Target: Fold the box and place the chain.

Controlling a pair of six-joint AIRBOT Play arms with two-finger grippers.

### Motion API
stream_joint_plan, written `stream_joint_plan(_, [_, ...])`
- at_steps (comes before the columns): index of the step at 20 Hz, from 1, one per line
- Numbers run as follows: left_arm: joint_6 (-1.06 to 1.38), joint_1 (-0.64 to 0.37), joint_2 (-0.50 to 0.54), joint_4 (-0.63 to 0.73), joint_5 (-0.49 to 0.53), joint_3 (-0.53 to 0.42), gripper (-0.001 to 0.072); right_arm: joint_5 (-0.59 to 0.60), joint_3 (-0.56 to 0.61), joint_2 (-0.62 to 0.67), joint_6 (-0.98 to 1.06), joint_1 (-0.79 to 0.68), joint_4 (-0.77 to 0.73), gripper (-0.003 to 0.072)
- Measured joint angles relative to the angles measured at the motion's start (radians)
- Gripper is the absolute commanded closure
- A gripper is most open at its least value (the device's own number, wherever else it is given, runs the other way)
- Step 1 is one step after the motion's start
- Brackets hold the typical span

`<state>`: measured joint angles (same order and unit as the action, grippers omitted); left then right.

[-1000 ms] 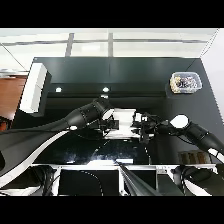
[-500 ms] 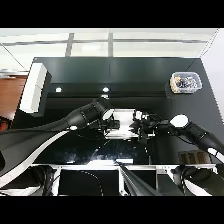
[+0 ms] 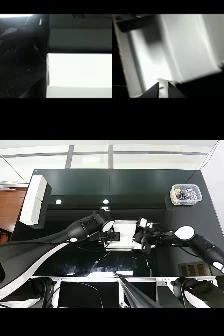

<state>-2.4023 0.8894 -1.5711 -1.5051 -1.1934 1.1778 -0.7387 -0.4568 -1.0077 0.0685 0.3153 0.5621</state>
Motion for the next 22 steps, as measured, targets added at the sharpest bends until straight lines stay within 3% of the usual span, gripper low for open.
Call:
stream_joint_plan(7, [0.002,0.000,0.000,-0.001,0.009,0.000,0.0683,-0.206,-0.022,0.116,0.422,-0.296,0.165,0.0563])
stream_joint_plan(8, [0.001,0.000,0.000,-0.001,0.008,0.000,0.0682,-0.221,-0.024,0.121,0.493,-0.343,0.177,0.0650])
stream_joint_plan(9, [0.001,0.000,0.000,-0.001,0.004,0.000,0.0682,-0.226,-0.025,0.124,0.562,-0.385,0.185,0.0684])
stream_joint_plan(12, [-0.001,0.000,0.000,-0.001,-0.018,0.000,0.0682,-0.229,-0.027,0.124,0.800,-0.511,0.198,0.0683])
stream_joint_plan(16, [-0.001,0.000,0.000,-0.001,-0.021,0.000,0.0682,-0.275,-0.028,0.071,1.046,-0.596,0.231,0.0683])
stream_joint_plan(22, [0.002,0.000,0.000,-0.001,-0.019,0.000,0.0682,-0.432,-0.028,-0.106,1.162,-0.612,0.251,0.0683])
